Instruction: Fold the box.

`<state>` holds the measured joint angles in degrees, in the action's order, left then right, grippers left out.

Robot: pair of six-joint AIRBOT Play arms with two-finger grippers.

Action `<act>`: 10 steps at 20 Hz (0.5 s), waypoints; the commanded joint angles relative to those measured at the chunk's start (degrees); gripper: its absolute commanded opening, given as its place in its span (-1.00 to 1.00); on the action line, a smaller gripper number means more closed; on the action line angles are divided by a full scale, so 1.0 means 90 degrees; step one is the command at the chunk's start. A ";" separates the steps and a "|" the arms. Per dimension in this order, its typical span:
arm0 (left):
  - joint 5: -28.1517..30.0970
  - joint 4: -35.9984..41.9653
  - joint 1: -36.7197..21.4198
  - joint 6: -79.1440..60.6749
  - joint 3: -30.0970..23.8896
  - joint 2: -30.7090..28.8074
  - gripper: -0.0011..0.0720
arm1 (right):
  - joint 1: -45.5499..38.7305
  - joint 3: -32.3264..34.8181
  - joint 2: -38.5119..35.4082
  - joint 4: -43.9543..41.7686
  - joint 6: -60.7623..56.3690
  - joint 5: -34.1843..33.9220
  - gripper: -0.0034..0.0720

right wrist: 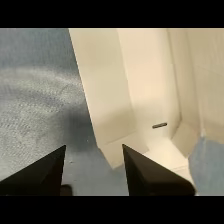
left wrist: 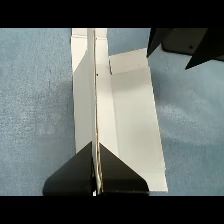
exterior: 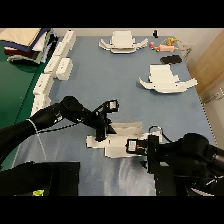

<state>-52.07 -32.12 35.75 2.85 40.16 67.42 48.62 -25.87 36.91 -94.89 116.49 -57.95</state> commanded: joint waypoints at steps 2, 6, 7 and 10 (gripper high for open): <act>0.0000 0.0000 -0.0002 0.0000 0.0002 -0.0002 -0.93 | 0.0483 0.0063 0.0848 0.0855 0.0129 0.0996 0.50; 0.0000 0.0000 -0.0002 0.0000 0.0002 -0.0002 -0.93 | 0.0483 0.0061 0.1345 0.0923 -0.0138 0.1273 0.48; 0.0000 0.0000 -0.0002 0.0000 0.0002 -0.0002 -0.93 | 0.0483 0.0058 0.1384 0.1081 -0.0420 0.1331 0.47; 0.0000 -0.0002 -0.0002 0.0000 0.0002 -0.0002 -0.93 | 0.0483 -0.0104 0.1338 0.2045 -0.1734 0.1350 0.48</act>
<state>-52.07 -32.12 35.75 2.85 40.16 67.42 52.77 -25.87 48.23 -83.64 110.45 -46.98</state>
